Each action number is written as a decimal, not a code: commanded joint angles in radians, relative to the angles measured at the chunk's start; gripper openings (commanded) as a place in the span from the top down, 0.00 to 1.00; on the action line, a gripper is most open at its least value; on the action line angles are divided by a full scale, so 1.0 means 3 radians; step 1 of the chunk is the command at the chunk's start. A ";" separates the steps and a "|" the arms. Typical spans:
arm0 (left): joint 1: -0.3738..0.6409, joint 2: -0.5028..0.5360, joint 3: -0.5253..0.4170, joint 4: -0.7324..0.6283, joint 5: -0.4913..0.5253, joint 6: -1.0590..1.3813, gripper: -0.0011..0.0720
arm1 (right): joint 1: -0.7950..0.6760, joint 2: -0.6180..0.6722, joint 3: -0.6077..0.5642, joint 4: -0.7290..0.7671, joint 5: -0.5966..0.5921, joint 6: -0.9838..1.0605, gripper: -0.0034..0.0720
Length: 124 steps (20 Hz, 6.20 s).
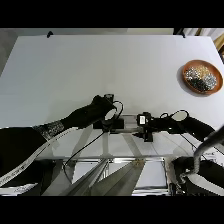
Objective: Fold the box and place the chain.
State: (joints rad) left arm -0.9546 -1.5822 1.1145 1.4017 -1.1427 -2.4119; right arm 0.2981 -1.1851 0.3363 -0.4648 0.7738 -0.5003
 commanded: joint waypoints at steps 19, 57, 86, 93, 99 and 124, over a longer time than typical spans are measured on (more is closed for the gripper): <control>-0.0051 -0.0019 0.0003 0.0042 0.0160 0.0011 0.93 | 0.0000 0.0001 -0.0001 -0.0005 0.0001 -0.0006 0.50; 0.0811 0.1811 -0.1849 -0.1429 0.1184 0.6795 0.03 | 0.0000 0.0003 -0.0001 -0.0005 0.0001 -0.0006 0.50; 0.1083 0.0698 -0.1849 -0.3515 0.1348 0.9438 0.03 | 0.0000 0.0003 -0.0001 -0.0005 0.0001 -0.0005 0.50; 0.1080 0.0600 -0.1849 -0.3721 0.1377 0.9477 0.03 | 0.0000 0.0001 -0.0001 -0.0005 0.0001 -0.0006 0.50; 0.1078 0.0599 -0.1849 -0.3749 0.1429 0.9476 0.32 | 0.0000 0.0003 -0.0001 -0.0006 0.0001 -0.0006 0.50; 0.1036 0.0605 -0.1849 -0.3747 0.1364 0.9410 0.94 | 0.0000 0.0001 -0.0001 -0.0005 0.0025 -0.0005 0.50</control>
State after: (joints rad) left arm -0.6430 -1.4017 0.5602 0.2771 -0.7307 0.4103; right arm 0.2977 -1.1847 0.3363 -0.4671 0.7746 -0.5022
